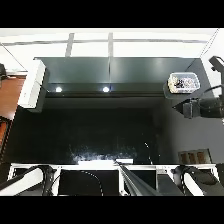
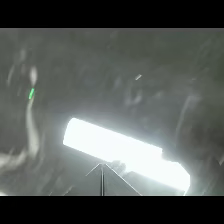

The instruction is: Fold the box and place the chain.

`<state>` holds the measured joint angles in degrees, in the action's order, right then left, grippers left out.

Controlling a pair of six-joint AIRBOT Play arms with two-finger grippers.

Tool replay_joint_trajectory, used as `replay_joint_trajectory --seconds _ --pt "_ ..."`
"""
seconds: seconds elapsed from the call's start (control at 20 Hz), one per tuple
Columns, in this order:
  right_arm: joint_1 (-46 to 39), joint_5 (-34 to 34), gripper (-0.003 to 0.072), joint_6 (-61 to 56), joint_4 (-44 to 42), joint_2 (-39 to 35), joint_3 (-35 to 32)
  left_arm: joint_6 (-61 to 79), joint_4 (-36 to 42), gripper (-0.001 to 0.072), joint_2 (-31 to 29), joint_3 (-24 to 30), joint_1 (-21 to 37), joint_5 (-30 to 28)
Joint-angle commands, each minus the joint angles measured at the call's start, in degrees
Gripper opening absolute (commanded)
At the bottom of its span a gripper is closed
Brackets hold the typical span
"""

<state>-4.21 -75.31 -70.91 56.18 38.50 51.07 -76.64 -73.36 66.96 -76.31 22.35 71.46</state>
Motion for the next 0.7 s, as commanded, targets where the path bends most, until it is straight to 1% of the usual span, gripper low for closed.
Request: replay_joint_trajectory --seconds 0.0,0.1,0.15,0.2,0.25,0.3,0.35,0.45,0.65 --pt "0.04 18.73 0.0011 0.70 1.95 -8.00 -11.78 3.06 7.89 0.0023 -13.90 15.98 -7.72 -6.19" --pt "0.02 28.55 0.0012 0.68 1.97 -8.33 -21.18 5.92 7.26 0.0023 -23.02 29.77 -14.16 -14.80" --pt "0.02 31.67 0.0012 0.68 1.97 -8.33 -24.22 5.77 6.84 0.0024 -26.62 35.47 -15.85 -18.10" --pt "0.02 33.00 0.0012 0.66 1.97 -8.33 -26.14 5.77 6.78 0.0025 -29.73 40.41 -16.48 -20.31" --pt "0.02 32.83 0.0013 0.66 1.99 -8.33 -26.91 5.70 6.78 0.0025 -31.85 43.76 -16.35 -20.87" --pt "0.02 31.45 0.0013 0.66 1.90 -8.33 -26.97 5.66 6.73 0.0025 -33.35 46.14 -15.91 -20.74" --pt "0.02 30.38 0.0013 0.66 1.62 -8.33 -26.97 5.70 6.73 0.0025 -34.25 47.34 -15.45 -19.98" --pt "0.02 30.14 0.0013 0.66 1.46 -8.33 -26.97 5.73 6.38 0.0025 -34.62 47.47 -15.08 -18.69" --pt "0.02 30.14 0.0013 0.66 1.46 -8.33 -26.97 5.73 6.45 0.0026 -34.58 47.50 -15.10 -18.56"
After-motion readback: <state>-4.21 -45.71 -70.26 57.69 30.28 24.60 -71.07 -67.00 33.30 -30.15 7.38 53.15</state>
